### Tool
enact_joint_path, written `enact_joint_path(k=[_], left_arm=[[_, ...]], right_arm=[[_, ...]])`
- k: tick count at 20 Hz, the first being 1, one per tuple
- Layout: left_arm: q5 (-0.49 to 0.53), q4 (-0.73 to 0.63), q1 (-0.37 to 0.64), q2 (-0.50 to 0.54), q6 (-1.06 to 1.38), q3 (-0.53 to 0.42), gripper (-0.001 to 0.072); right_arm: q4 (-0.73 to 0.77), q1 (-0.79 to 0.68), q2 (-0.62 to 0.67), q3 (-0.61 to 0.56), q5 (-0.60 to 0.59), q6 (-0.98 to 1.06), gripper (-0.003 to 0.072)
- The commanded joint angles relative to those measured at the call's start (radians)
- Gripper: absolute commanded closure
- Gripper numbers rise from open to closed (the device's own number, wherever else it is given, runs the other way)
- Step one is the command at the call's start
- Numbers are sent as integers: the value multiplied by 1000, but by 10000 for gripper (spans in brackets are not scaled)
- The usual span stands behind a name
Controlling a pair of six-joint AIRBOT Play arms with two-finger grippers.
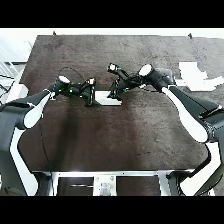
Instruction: Fold the box and place the chain.
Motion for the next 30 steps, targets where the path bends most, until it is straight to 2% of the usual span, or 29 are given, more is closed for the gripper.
enact_joint_path(k=[1,7,8,9,14,15,16,18,21,26,30], left_arm=[[2,0,0,0,-1,0,234],[2,0,0,0,-1,0,234],[2,0,0,0,-1,0,234],[2,0,0,0,-1,0,234],[2,0,0,0,-1,0,234],[2,0,0,0,-1,0,234],[2,0,0,0,-1,0,234],[3,0,0,0,0,0,234],[3,0,0,0,-1,0,234],[3,0,0,0,-1,0,234],[3,0,0,0,-1,0,234]], right_arm=[[16,1,0,-17,14,-8,233],[121,-20,0,-25,70,-111,231],[142,-26,0,-25,95,-132,201],[172,-35,0,-25,117,-145,141],[291,-74,0,-24,190,-228,113],[301,-79,0,-25,189,-229,225],[304,-81,-1,-25,186,-226,453],[301,-80,-13,-25,145,-161,676],[272,-76,-55,-25,144,-88,677],[99,-51,-105,-25,143,52,677],[86,-52,-104,-14,134,57,677]])
